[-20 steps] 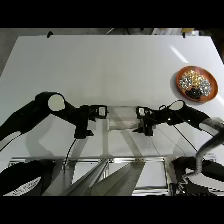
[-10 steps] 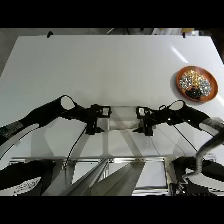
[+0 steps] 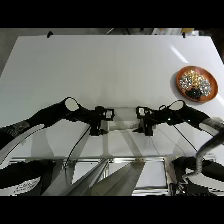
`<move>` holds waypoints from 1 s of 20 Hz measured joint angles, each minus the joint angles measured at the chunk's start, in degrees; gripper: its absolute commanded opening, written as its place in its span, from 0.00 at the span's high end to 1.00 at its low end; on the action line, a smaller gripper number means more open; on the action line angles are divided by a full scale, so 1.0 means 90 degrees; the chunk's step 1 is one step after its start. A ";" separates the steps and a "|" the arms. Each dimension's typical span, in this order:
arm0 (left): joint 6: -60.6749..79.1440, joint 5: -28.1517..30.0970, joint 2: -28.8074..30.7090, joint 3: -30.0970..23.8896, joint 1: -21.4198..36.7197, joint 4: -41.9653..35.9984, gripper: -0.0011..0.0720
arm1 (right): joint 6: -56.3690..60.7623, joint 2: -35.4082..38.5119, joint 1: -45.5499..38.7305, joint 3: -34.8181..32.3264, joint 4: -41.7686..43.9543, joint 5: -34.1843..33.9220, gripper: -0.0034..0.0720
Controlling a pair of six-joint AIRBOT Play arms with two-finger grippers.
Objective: Fold the box and place the chain.
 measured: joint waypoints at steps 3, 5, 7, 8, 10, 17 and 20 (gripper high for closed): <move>-0.0005 -0.0007 -0.0017 0.0000 -0.0049 -0.0024 0.01 | -0.0002 0.0000 0.0000 0.0000 0.0000 0.0002 0.43; -0.0024 0.0005 -0.0024 0.0000 -0.0075 -0.0078 0.02 | -0.0002 0.0000 0.0000 0.0000 0.0000 0.0000 0.43; -0.0027 0.0049 -0.0058 0.0000 -0.0092 -0.0155 0.02 | -0.0002 0.0000 0.0000 0.0000 0.0000 0.0000 0.43; -0.0032 0.0080 -0.0095 0.0000 -0.0095 -0.0168 0.02 | -0.0002 0.0000 0.0000 0.0000 0.0000 0.0002 0.43; -0.0049 0.0100 -0.0172 -0.0002 -0.0100 -0.0233 0.03 | -0.0002 0.0000 0.0000 0.0000 0.0000 0.0002 0.43; -0.0070 0.0126 -0.0284 -0.0015 -0.0100 -0.0328 0.56 | 0.0002 0.0000 0.0000 0.0000 0.0002 0.0002 0.43; -0.0066 0.0114 -0.0291 -0.0015 -0.0100 -0.0330 0.56 | 0.0000 0.0000 0.0000 0.0000 0.0002 0.0002 0.43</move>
